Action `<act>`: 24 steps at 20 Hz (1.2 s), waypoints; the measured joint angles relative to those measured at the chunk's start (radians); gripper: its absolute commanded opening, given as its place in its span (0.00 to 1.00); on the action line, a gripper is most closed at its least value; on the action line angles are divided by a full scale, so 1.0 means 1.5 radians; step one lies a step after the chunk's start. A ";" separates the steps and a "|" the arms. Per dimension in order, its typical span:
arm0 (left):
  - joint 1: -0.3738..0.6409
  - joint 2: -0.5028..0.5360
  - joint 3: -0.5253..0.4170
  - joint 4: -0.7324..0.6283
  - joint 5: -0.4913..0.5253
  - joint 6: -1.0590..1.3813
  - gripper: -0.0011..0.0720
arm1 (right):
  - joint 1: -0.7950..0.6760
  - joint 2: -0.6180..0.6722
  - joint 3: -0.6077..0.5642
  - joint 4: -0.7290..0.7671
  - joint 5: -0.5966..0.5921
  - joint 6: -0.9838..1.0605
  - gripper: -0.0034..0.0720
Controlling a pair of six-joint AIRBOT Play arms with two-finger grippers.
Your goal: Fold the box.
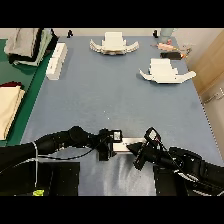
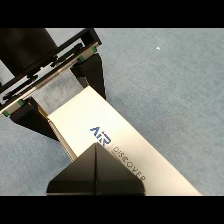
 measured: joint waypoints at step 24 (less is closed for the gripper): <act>0.000 0.000 0.000 -0.001 0.000 -0.001 0.45 | -0.123 -0.002 0.174 -0.160 0.166 -0.001 0.05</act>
